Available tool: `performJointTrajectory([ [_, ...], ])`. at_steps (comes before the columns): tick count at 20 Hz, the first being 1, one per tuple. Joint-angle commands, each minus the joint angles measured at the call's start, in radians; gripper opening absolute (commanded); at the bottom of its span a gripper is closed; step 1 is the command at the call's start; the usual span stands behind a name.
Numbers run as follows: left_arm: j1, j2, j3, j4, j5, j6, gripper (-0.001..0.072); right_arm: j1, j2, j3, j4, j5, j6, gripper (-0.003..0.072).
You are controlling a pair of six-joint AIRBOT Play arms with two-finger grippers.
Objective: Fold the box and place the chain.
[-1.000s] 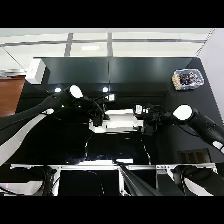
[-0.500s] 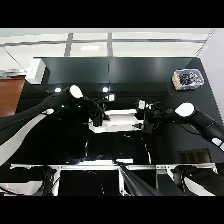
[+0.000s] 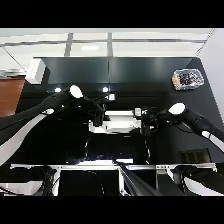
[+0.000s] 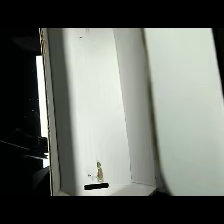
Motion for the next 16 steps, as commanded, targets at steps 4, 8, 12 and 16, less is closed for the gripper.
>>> performJointTrajectory([
  [4, 0.000, 0.000, 0.012, -0.001, 0.016, -0.001, 0.0024, 0.001, -0.023, -0.001, 0.002, 0.002, -0.044, 0.0713],
  [8, 0.000, 0.000, 0.038, -0.002, 0.029, -0.001, 0.0024, 0.001, -0.023, -0.001, 0.011, -0.010, -0.044, 0.0713],
  [12, 0.000, -0.014, 0.037, 0.000, 0.019, -0.001, 0.0024, 0.001, -0.023, -0.001, 0.009, -0.031, -0.044, 0.0713],
  [16, 0.000, -0.016, 0.037, 0.000, 0.019, -0.001, 0.0025, 0.000, -0.025, -0.001, -0.023, -0.037, -0.035, 0.0713],
])
